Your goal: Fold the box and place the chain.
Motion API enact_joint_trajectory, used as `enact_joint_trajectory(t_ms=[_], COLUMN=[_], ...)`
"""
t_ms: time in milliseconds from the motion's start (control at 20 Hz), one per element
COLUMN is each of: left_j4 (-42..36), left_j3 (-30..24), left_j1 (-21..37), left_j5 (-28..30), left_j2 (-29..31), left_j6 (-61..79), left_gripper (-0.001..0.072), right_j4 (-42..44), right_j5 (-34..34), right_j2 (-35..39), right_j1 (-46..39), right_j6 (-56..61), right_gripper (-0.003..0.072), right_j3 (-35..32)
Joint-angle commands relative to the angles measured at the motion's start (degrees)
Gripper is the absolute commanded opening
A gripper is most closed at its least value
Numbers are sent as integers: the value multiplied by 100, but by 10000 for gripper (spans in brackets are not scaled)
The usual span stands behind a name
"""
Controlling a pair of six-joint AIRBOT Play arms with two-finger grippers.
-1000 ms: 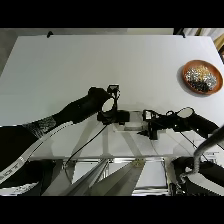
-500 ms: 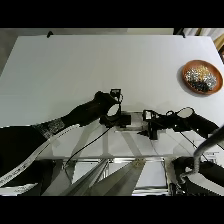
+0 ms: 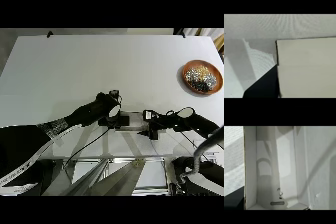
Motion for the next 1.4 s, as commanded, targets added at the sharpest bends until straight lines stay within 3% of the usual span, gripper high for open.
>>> enact_joint_trajectory(t_ms=[0,100,250,700,800,1350], left_j4=[-20,-20,-13,332,516,608], left_j3=[-2,-2,-2,-4,-4,-4], left_j1=[-4,-4,-4,-42,-116,-223], left_j5=[50,50,57,66,48,-37], left_j2=[-7,-7,-7,-17,-17,-17], left_j6=[-175,-175,-175,-238,-413,-426], left_gripper=[6,49,289,265,205,213], right_j4=[11,11,11,11,11,11], right_j5=[-4,-4,-4,-4,-4,-4], right_j2=[-2,-2,-2,-2,-2,-2], right_j1=[4,2,4,4,4,4], right_j6=[7,7,7,7,7,7], right_gripper=[343,343,343,343,343,343], right_j3=[0,0,0,0,0,0])
